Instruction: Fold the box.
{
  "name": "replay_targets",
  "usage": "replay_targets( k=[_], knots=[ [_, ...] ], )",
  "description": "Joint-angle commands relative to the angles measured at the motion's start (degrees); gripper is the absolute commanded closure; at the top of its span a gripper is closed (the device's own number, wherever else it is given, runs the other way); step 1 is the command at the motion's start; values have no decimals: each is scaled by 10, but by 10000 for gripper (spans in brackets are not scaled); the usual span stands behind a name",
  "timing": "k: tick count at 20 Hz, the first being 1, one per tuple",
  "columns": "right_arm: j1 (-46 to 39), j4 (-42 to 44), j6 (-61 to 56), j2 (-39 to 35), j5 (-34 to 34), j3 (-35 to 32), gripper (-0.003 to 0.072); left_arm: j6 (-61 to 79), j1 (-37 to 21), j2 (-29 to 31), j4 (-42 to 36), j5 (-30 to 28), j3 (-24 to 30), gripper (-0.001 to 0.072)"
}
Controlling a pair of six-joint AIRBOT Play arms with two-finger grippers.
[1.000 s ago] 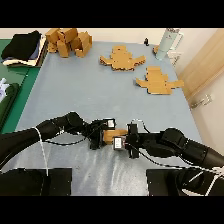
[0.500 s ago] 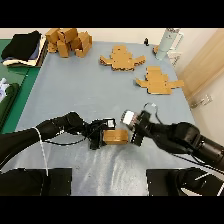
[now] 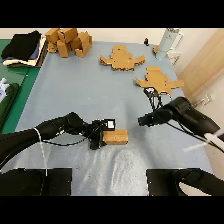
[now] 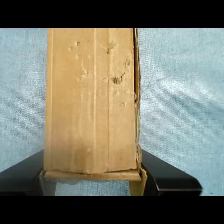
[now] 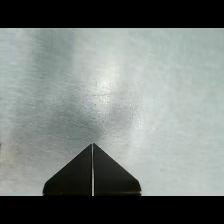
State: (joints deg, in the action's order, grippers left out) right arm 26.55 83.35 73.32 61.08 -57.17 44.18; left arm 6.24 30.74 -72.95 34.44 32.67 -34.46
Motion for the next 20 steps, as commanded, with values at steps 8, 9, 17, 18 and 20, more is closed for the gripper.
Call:
replay_targets(
  k=[8,9,17,18,20],
  knots=[
    [-19,79,-26,64,-18,59,681,-118,-25,44,8,-40,-23,272],
    [-19,78,-26,64,-18,59,681,-139,-43,58,8,-54,-27,272],
    [-19,79,-26,64,-18,59,681,-243,-338,1,52,-213,-118,273],
    [-19,79,-26,64,-18,59,681,-261,-377,-34,52,-196,-157,272],
    [-19,79,-26,64,-18,59,680,-295,-444,-117,53,-138,-257,272]
  ],
)
